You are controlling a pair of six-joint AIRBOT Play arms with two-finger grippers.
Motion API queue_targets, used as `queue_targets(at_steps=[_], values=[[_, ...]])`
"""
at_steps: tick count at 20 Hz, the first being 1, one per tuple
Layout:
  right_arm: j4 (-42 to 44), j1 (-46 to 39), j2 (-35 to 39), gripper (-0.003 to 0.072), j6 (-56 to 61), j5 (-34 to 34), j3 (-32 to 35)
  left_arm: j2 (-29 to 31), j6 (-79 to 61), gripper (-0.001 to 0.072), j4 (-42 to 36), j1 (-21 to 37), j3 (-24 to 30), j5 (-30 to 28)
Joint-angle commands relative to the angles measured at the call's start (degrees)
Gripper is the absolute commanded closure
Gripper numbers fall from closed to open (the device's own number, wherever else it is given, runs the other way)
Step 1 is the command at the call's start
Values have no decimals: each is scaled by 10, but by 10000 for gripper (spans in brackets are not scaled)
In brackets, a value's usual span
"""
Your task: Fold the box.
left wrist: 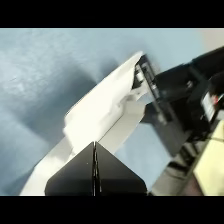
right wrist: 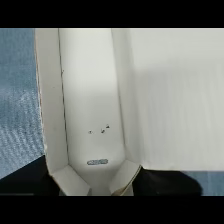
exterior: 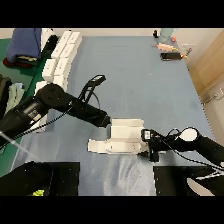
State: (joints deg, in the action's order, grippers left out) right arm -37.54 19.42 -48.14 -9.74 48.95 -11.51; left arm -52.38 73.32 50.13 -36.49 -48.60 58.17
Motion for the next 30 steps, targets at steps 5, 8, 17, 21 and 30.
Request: queue_targets(at_steps=[5,8,17,21,30], values=[[0,0,0,149,0,0,-1,91,-206,694,80,-37,67,33],[0,0,0,150,0,0,-1,92,-312,534,69,-32,97,26],[0,0,0,149,0,0,-1,91,-664,34,-76,15,240,-111],[0,0,0,149,0,0,-1,88,-690,36,-103,15,268,-136],[0,0,0,149,0,0,-1,24,-705,37,-127,-48,268,-161]])
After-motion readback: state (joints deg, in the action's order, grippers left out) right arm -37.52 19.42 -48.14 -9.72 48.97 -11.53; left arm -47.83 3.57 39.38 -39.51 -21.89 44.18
